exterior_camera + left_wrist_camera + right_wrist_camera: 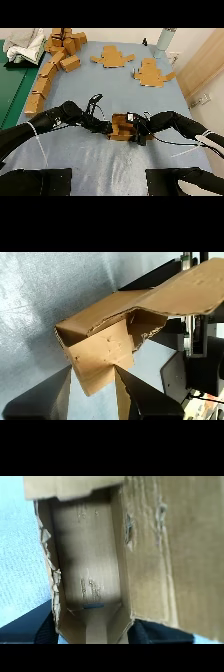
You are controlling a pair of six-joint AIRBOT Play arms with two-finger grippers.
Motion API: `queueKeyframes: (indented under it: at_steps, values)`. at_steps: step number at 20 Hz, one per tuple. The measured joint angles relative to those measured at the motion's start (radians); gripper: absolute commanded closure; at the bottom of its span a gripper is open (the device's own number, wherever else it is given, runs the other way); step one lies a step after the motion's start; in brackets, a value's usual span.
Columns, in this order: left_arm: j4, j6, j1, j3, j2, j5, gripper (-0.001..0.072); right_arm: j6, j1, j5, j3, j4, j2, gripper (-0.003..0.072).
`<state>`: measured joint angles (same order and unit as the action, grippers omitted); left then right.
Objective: Fold the box.
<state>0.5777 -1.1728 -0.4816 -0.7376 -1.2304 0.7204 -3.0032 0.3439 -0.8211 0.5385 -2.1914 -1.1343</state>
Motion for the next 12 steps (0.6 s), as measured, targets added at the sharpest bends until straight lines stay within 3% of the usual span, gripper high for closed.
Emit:
queueKeyframes:
  at_steps: [2, 4, 7, 12]
  values:
    - [-0.014, 0.011, 0.000, 0.000, -0.006, -0.011, 0.0291, 0.000, 0.000, 0.000, 0.000, 0.000, 0.000, 0.0265]
    - [-0.022, 0.014, 0.001, 0.000, -0.009, -0.023, 0.0233, 0.000, 0.000, 0.000, 0.000, 0.000, 0.000, 0.0265]
    - [-0.013, -0.014, -0.014, -0.004, -0.011, -0.034, 0.0233, 0.000, 0.000, 0.000, 0.000, 0.000, 0.000, 0.0265]
    - [0.261, -0.320, -0.107, -0.063, -0.013, -0.067, 0.0233, 0.000, 0.000, 0.000, 0.000, 0.000, 0.000, 0.0265]
